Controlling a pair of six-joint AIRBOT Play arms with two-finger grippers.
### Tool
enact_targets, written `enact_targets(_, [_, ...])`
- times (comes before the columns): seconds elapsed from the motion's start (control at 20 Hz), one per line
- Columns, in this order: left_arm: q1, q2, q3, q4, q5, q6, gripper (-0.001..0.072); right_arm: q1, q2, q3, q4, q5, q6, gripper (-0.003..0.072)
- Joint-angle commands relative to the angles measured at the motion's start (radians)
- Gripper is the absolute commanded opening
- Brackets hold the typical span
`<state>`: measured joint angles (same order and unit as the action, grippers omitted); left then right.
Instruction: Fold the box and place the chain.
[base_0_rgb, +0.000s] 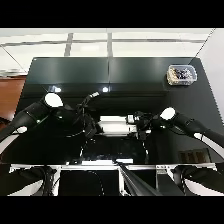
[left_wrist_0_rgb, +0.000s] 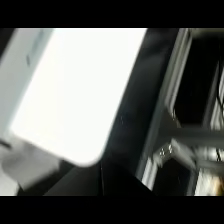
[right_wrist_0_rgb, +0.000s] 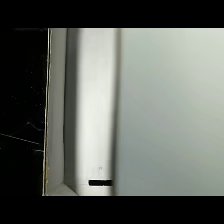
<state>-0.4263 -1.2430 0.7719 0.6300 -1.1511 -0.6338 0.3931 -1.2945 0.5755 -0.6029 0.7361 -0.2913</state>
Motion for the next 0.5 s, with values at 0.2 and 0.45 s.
enact_targets(0.2, [-0.009,-0.028,-0.019,-0.135,0.550,0.087,0.0027,0.000,0.000,0.000,0.001,0.002,-0.001,0.0317])
enact_targets(0.45, [-0.010,-0.131,-0.019,-0.118,0.366,0.086,0.0027,0.000,0.000,0.000,0.001,0.002,-0.001,0.0316])
